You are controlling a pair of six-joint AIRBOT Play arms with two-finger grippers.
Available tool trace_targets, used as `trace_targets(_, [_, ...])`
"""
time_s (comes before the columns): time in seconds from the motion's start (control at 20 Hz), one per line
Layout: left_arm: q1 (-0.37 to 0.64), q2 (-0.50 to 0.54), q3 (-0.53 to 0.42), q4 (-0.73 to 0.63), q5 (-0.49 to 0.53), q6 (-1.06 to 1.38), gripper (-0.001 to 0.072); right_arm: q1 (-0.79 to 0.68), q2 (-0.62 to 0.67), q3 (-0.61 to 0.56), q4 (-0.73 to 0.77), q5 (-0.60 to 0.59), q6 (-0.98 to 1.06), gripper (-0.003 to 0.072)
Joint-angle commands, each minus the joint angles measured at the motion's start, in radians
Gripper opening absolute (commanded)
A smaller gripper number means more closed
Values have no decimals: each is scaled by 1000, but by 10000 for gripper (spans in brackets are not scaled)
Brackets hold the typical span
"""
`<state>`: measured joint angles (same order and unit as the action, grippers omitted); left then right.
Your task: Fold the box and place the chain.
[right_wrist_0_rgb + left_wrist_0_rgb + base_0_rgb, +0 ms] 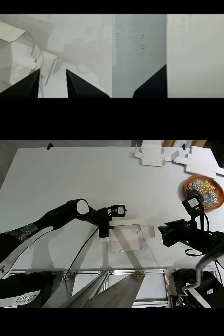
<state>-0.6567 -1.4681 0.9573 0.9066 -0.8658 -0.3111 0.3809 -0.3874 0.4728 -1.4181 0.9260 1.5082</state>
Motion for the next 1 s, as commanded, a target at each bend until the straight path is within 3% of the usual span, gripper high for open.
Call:
trace_targets(0.0, [0,-2,39,64,-60,-32,-1,0,0,1,0,0,0,358])
trace_targets(0.3, [0,-40,42,104,-111,-23,-1,0,1,1,0,0,0,357])
trace_targets(0.95, [0,-76,42,76,-69,45,9,0,0,1,0,6,0,357])
